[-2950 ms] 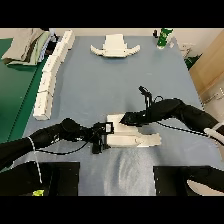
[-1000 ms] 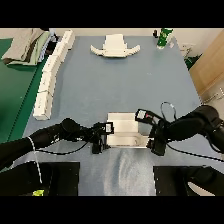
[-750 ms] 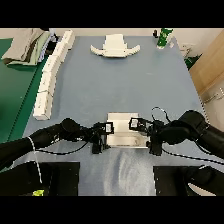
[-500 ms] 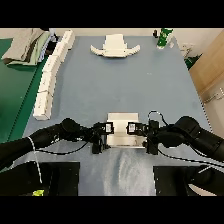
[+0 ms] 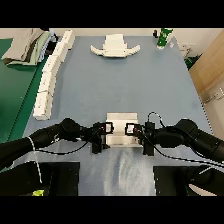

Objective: Fold the box.

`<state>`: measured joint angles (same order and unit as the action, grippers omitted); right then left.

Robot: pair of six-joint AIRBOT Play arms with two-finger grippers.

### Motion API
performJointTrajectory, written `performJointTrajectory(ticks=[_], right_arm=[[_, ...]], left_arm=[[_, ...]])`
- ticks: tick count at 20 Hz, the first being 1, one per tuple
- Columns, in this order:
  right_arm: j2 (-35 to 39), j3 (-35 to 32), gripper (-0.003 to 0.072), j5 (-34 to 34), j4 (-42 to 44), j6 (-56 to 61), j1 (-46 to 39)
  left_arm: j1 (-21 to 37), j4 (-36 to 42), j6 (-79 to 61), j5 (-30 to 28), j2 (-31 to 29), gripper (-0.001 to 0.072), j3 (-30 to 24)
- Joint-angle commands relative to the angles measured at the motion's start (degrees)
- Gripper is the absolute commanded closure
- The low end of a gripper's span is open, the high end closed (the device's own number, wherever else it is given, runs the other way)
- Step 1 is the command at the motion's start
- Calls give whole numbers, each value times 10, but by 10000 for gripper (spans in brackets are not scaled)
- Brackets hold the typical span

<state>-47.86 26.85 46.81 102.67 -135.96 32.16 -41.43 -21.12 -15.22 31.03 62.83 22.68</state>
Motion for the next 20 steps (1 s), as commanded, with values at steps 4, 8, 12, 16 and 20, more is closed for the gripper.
performJointTrajectory(ticks=[4, 8, 12, 16, 20], right_arm=[[-1, 0, 570, -26, 29, -16, 1], [0, 0, 570, -7, -1, -16, 0], [0, 0, 569, -7, -4, -16, 0], [-1, 0, 359, -13, 2, -18, 0], [-4, 0, 212, -19, 39, -51, 0]], left_arm=[[0, 1, -2, 0, 0, 284, 0], [0, 1, -2, 0, 0, 284, 0], [0, 1, -1, 0, 0, 284, 0], [0, 1, -1, 0, 0, 284, 0], [0, 1, -2, 0, 0, 284, 0]])
